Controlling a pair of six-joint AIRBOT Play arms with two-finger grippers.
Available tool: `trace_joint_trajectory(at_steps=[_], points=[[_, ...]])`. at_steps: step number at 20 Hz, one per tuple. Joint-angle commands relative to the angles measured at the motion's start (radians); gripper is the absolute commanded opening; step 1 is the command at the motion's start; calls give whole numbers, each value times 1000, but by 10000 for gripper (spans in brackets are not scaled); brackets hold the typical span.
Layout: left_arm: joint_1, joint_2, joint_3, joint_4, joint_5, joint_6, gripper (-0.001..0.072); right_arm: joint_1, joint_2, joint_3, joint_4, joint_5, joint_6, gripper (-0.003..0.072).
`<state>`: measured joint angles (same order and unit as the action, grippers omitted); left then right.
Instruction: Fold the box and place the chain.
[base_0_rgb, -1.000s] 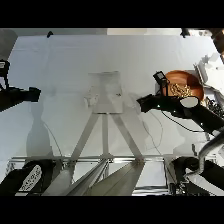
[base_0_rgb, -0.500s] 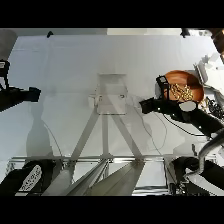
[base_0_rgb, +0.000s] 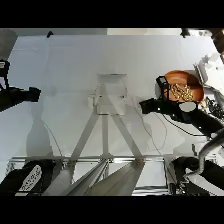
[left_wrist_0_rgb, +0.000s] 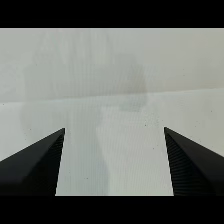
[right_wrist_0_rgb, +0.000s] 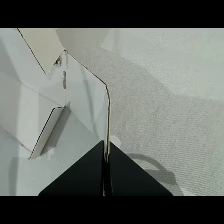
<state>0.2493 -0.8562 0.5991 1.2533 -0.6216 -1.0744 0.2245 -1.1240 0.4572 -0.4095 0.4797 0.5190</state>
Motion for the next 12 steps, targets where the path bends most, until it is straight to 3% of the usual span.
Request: trace_joint_trajectory(at_steps=[1,9,11,12], points=[[0,-1,-1,0,0,0,695,0,0,-1,-1,0,0,9],[-2,-2,-1,-76,12,-25,677,0,0,-1,-1,0,0,9],[-20,-2,-1,-66,-21,32,436,0,0,-1,-1,0,0,9],[-35,-3,-1,-67,-32,83,436,0,0,-1,-1,0,0,9]])
